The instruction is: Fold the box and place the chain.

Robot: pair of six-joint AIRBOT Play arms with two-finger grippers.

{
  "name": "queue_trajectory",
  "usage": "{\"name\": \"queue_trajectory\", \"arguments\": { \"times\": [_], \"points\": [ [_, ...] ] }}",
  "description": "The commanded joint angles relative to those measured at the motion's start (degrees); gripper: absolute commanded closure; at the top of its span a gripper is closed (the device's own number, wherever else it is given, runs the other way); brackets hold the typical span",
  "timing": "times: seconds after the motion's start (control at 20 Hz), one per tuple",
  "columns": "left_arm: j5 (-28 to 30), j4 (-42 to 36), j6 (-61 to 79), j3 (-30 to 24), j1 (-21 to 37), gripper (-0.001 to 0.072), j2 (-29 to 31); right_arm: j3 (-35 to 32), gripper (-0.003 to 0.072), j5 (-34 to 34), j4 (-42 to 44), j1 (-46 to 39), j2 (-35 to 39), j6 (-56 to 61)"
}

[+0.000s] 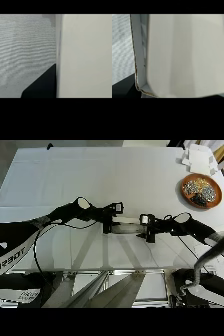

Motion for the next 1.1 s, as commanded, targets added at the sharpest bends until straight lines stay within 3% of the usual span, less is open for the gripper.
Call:
{"name": "queue_trajectory", "arguments": {
  "times": [0.0, 0.25, 0.3, 0.35, 0.45, 0.55, 0.65, 0.75, 0.9, 1.0, 1.05],
  "points": [
    [0.00, 0.00, 0.00, -0.02, -0.02, 0.0699, -0.04, 0.04, 0.0291, 0.00, 0.02, 0.04, 0.00, 0.02],
    [-0.02, 0.00, 0.02, -0.02, -0.02, 0.0691, -0.02, 0.04, 0.0291, 0.00, 0.02, 0.04, 0.00, 0.02],
    [0.00, 0.02, 0.02, -0.02, -0.02, 0.0613, 0.00, 0.04, 0.0291, 0.00, 0.02, 0.04, 0.00, 0.02],
    [0.00, 0.02, 0.02, -0.02, 0.00, 0.0462, 0.09, 0.04, 0.0291, 0.00, 0.02, 0.04, -0.02, 0.02],
    [0.02, 0.04, 0.02, -0.02, 0.09, 0.0308, 0.37, 0.04, 0.0291, -0.02, 0.02, 0.04, 0.00, 0.02],
    [0.04, 0.22, 0.00, -0.02, 0.17, 0.0246, 1.03, 0.04, 0.0291, -0.02, 0.00, 0.04, 0.00, 0.02],
    [0.00, 0.46, -0.20, -0.02, 0.20, 0.0244, 2.12, 0.04, 0.0291, 0.00, 0.02, 0.04, 0.00, 0.02],
    [0.02, 2.34, -0.50, -0.02, 0.20, 0.0177, 3.85, 0.04, 0.0291, -0.02, 0.00, 0.04, 0.00, 0.02],
    [0.11, 8.17, -6.58, -0.02, 0.68, 0.0171, 6.60, 0.04, 0.0291, -0.02, 0.02, 0.04, 0.00, 0.02],
    [0.28, 13.00, -13.40, -0.02, 1.57, 0.0011, 8.00, 0.04, 0.0291, -0.02, 0.00, 0.04, 0.00, 0.02],
    [0.24, 15.41, -16.33, 0.00, 2.36, 0.0013, 8.79, 0.04, 0.0291, -0.02, 0.00, 0.04, 0.00, 0.02]
  ]
}}
